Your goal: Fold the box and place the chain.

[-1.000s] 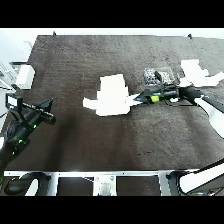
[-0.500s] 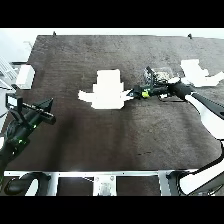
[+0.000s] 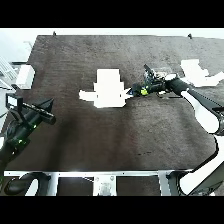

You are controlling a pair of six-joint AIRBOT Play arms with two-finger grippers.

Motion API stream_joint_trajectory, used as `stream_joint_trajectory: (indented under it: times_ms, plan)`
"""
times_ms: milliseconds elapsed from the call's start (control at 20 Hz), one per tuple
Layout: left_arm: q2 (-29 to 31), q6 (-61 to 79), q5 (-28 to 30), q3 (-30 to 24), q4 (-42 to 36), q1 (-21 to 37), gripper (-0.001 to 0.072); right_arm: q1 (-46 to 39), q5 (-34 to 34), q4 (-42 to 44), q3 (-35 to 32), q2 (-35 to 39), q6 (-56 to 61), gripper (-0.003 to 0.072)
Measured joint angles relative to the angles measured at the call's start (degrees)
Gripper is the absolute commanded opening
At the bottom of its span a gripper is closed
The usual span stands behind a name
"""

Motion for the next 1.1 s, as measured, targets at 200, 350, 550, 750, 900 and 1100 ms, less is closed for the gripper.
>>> stream_joint_trajectory:
  times_ms: [200,350,550,750,900,1100]
  plan:
    - [0.0,-0.02,-0.13,0.46,-0.9,0.0,0.0488,0.2,0.44,-0.33,0.2,-0.26,0.44,0.0012]
    - [-0.17,-0.04,1.18,2.32,-1.33,0.0,0.0488,0.24,0.57,-0.39,0.24,-0.31,0.61,0.0012]
    - [-5.84,-0.74,5.07,7.82,-1.68,0.02,0.0489,0.24,0.63,-0.46,0.24,-0.31,0.63,0.0012]
    - [-20.65,-1.95,0.74,17.75,-1.36,0.0,0.0489,0.24,0.68,-0.5,0.24,-0.31,0.44,0.0013]
    - [-34.49,-7.63,-6.36,28.26,2.8,0.0,0.0488,0.24,0.7,-0.52,0.24,-0.31,0.37,0.0013]
    - [-54.36,-26.82,-21.57,48.11,20.09,-0.02,0.049,0.24,0.7,-0.55,0.26,-0.31,0.33,0.0013]
